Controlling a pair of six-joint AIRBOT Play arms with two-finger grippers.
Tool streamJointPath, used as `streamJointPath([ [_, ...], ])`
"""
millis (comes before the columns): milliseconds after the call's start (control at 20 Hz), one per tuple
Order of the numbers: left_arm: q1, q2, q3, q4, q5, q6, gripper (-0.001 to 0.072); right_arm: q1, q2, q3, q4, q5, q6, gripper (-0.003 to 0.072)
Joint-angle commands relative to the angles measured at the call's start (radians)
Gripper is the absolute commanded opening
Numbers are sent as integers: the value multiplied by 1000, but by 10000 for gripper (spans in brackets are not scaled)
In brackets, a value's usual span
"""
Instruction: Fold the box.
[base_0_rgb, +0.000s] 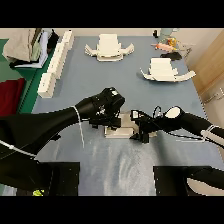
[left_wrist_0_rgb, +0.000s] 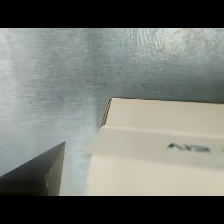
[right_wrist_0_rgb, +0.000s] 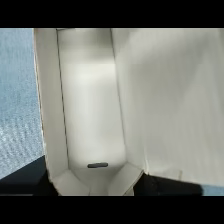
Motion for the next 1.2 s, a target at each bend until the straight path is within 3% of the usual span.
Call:
streamJointPath([
  [0,11,68,10,14,-73,74,521,0,-1,0,0,0,0,540],
  [300,11,220,10,16,-136,151,523,0,-1,1,0,0,0,540],
  [350,11,234,9,16,-121,197,454,0,-1,1,0,0,0,540],
  [400,9,241,9,15,-101,266,89,0,-1,1,0,0,0,540],
  [450,9,242,9,16,-76,343,17,0,-1,1,0,0,0,540],
  [700,47,264,-11,-16,9,684,14,0,-1,1,0,0,0,540],
  [800,144,361,-131,-53,128,937,11,0,-1,1,0,0,0,540],
  [950,339,536,-391,-298,336,1461,18,0,-1,1,0,0,0,540],
  [1000,405,571,-466,-407,386,1656,78,0,-1,1,0,0,0,540],
  [1050,454,585,-525,-499,425,1834,498,0,-1,1,0,0,0,540],
  [1100,489,587,-579,-593,470,2002,698,0,-1,0,0,0,0,540],
  [1150,503,583,-621,-667,499,2127,701,0,-1,1,0,0,0,540],
])
